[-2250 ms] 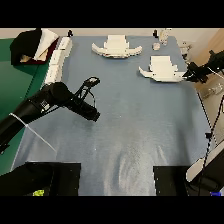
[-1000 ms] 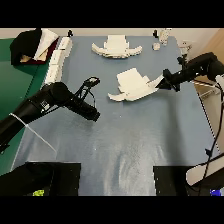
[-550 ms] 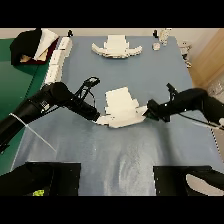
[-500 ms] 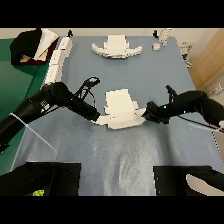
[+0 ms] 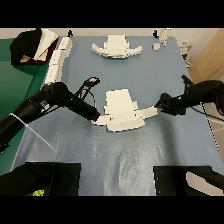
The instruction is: Fold the box.
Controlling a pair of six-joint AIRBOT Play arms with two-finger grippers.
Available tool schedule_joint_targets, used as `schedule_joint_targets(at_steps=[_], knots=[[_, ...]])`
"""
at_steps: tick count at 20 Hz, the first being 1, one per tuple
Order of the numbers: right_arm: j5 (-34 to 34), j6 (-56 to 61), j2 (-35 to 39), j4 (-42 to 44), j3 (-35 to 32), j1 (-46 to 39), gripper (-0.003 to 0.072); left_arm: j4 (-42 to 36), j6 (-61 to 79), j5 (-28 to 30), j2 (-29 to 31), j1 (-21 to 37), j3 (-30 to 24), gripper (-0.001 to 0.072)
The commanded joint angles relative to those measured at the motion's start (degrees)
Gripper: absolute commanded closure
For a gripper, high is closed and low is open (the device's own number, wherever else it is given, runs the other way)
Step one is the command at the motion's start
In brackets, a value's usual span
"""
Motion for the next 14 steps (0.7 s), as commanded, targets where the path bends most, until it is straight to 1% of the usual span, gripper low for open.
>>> schedule_joint_targets(at_steps=[1,3,5,6,9,12,13,14], knots=[[-6.43,-8.72,-6.25,-1.03,8.72,-8.46,0.0262,0.00,0.00,0.02,0.00,0.00,0.00,0.0696],[-8.52,-15.78,-11.45,4.39,10.82,-10.58,0.0262,0.00,0.00,1.05,0.00,0.00,0.00,0.0696],[-9.62,-22.51,-16.63,10.58,11.34,-10.84,0.0262,0.00,0.00,1.03,0.00,0.00,0.00,0.0696],[-9.55,-24.37,-18.80,11.67,11.34,-10.62,0.0262,0.00,0.00,0.98,0.00,0.00,0.00,0.0696],[-9.55,-27.43,-23.96,11.65,11.32,-9.27,0.0262,-0.02,0.00,1.01,0.00,0.00,0.00,0.0696],[-9.55,-29.64,-25.90,11.69,11.32,-6.93,0.0263,0.00,0.00,1.01,0.00,0.00,0.00,0.0696],[-9.55,-30.16,-26.10,11.69,11.32,-5.97,0.0301,-0.02,-0.02,1.01,0.00,0.00,0.00,0.0696],[-9.49,-30.60,-26.23,11.69,11.32,-5.07,0.0310,-0.02,-0.02,1.16,0.00,0.00,0.00,0.0696]])
